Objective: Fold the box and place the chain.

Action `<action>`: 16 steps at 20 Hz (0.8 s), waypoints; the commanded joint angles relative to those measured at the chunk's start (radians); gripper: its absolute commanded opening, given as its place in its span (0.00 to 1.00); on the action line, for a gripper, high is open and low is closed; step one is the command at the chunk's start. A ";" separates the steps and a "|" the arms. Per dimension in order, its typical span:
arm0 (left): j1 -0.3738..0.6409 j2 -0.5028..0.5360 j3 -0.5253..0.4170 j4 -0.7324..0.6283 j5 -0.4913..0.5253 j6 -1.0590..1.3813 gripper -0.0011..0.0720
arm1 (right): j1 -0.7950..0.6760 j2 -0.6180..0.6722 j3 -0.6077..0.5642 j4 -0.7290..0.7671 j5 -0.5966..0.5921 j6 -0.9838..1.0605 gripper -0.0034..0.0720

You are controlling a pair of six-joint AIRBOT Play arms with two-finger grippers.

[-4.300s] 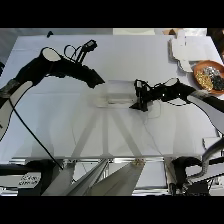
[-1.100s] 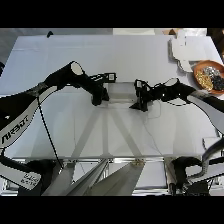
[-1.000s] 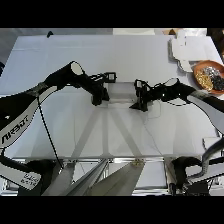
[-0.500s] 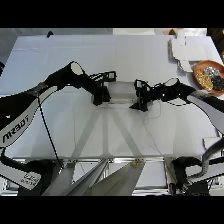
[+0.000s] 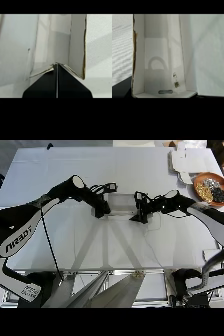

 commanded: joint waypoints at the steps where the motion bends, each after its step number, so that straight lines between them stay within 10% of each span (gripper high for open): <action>1: -0.002 0.026 0.000 0.013 0.011 -0.008 0.03 | 0.000 0.001 0.000 0.000 0.000 0.000 0.57; 16: 0.078 0.418 0.000 0.092 -0.047 -0.457 0.02 | 0.000 0.001 0.000 0.000 0.000 0.000 0.57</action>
